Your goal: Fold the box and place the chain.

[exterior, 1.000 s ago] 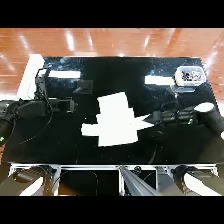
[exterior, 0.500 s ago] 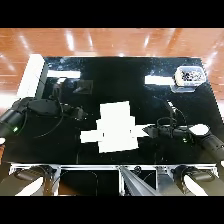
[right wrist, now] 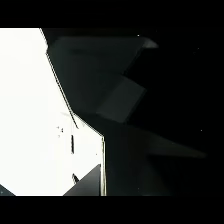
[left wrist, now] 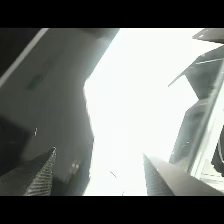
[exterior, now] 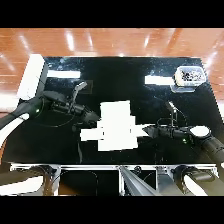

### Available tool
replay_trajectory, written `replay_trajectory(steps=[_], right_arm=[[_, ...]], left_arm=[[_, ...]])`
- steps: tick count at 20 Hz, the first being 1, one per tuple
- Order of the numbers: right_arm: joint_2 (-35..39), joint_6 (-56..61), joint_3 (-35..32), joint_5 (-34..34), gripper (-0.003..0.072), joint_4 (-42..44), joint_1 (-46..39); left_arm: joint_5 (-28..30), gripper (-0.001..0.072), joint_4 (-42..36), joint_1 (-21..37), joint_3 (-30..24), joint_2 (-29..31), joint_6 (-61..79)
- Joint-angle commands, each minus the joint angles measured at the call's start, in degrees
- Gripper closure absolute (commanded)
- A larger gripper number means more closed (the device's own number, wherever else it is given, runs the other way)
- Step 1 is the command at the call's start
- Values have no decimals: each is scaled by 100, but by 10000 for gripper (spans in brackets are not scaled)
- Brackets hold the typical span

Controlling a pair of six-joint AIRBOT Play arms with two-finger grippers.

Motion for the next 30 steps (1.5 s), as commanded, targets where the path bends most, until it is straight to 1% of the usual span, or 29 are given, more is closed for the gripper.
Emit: replay_trajectory(steps=[1,4,6,8,9,11,16,22,23,24,25,26,30], right_arm=[[7,39,-2,-7,657,9,7],[7,42,-2,-11,657,0,7],[7,42,-2,-9,657,-9,7],[7,42,-2,-7,657,-15,4],[7,42,-2,-11,657,-15,4],[7,42,-2,-11,657,-15,4],[7,44,-2,-4,657,-15,4],[7,44,-2,2,657,-15,7],[7,42,-2,2,657,-15,7],[7,44,-2,2,657,-17,7],[7,44,-2,2,657,-20,7],[7,44,-2,2,657,-20,7],[7,44,-2,70,656,-17,4]], left_arm=[[680,86,-223,-66,588,-730,553],[1012,87,-37,-306,1115,-1193,575],[1156,87,511,-511,1488,-1394,531],[1213,89,1027,-713,1746,-1521,326],[1368,107,1193,-811,1849,-1606,323],[1646,156,1408,-957,1978,-1757,260],[1622,156,1604,-999,2103,-1786,192],[1639,158,1620,-994,2253,-1792,70],[1628,240,1620,-994,2256,-1792,72],[1617,425,1620,-994,2256,-1792,74],[1622,648,1617,-997,2256,-1792,92],[1692,689,1620,-999,2256,-1792,273],[1934,690,1620,-944,2271,-1790,374]])
